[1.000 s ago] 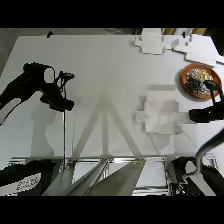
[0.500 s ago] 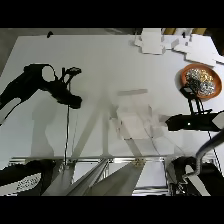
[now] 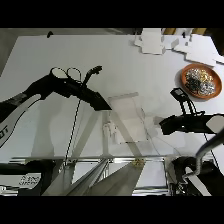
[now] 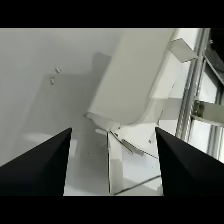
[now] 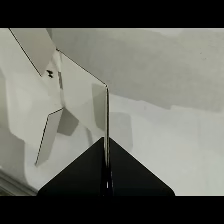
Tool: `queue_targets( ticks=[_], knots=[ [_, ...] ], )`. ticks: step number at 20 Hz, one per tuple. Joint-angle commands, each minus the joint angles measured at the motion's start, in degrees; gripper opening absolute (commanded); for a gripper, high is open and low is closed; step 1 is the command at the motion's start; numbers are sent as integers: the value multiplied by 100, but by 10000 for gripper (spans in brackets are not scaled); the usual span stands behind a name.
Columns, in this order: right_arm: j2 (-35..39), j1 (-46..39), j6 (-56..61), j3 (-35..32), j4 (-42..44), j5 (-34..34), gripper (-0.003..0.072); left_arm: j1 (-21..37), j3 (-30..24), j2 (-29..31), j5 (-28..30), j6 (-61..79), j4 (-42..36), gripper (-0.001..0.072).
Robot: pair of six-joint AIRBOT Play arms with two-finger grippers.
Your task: Fold the box and place the chain.
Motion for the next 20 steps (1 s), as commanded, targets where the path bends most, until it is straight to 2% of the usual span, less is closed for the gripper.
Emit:
queue_targets(
  ticks=[1, 8, 9, 10, 11, 12, 13, 14, 15, 16, 18, 20],
  knots=[
    [4, 31, 2, -4, 2, -11, 18, -52, 0, -570, -168, 463, -400, 576],
    [4, 31, 2, -4, 2, -140, 18, -601, 0, -841, 11, 1386, -973, 536],
    [4, 31, 2, -4, 2, -149, 18, -671, 0, -839, 127, 1392, -988, 451],
    [4, 31, 2, -4, 2, -146, 18, -710, 0, -839, 232, 1392, -986, 407],
    [4, 31, 2, -4, 2, -138, 18, -717, 0, -839, 267, 1394, -986, 315],
    [4, 31, 2, -4, 2, -138, 18, -706, 0, -839, 275, 1399, -981, 156],
    [4, 31, 0, -4, 2, -138, 19, -682, 2, -837, 273, 1434, -946, 59],
    [4, 31, -2, -4, 15, -140, 19, -654, 2, -826, 236, 1648, -883, 1],
    [7, 31, -22, -2, 39, -140, 19, -654, 2, -787, 192, 1849, -846, 0],
    [7, 31, -48, 15, 39, -140, 50, -656, 2, -684, 216, 2061, -737, -2],
    [7, 31, -59, 157, 31, -129, 206, -732, 2, -361, 367, 2559, -227, -2],
    [17, 31, -59, 385, 31, -98, 375, -898, 2, 17, 542, 2605, 693, -2]
  ],
)
